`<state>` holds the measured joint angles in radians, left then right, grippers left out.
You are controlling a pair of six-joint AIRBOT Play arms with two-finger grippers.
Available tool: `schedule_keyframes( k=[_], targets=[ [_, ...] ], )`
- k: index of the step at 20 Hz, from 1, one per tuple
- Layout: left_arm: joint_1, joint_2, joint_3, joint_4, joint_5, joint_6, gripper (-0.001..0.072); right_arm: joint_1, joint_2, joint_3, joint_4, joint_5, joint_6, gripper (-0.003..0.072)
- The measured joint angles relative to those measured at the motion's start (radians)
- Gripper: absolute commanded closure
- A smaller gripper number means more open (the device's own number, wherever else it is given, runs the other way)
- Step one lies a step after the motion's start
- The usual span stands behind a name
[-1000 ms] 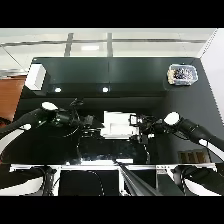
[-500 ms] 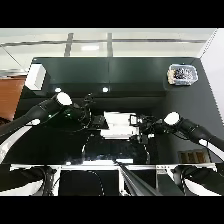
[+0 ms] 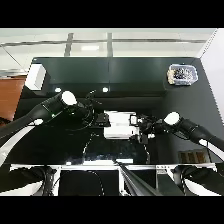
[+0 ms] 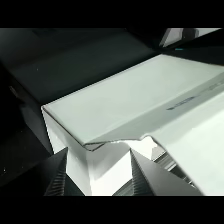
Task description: Fold the box and place the chain.
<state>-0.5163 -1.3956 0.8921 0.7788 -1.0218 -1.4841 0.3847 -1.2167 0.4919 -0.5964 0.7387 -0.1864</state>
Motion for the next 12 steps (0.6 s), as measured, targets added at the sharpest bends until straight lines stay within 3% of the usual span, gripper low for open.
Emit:
schedule_keyframes(
  k=[4,6,12],
  targets=[
    [-0.007,0.0,0.007,0.02,0.014,-0.037,0.0271,0.0,0.0,0.0,0.0,0.0,0.0,0.05],
    [-0.016,0.0,0.008,0.05,0.022,-0.071,0.031,0.0,0.0,0.0,-0.001,0.0,-0.002,0.05],
    [-0.088,0.0,0.009,0.219,0.058,-0.225,0.0309,0.0,0.0,0.0,0.0,0.001,-0.002,0.05]
  ],
)
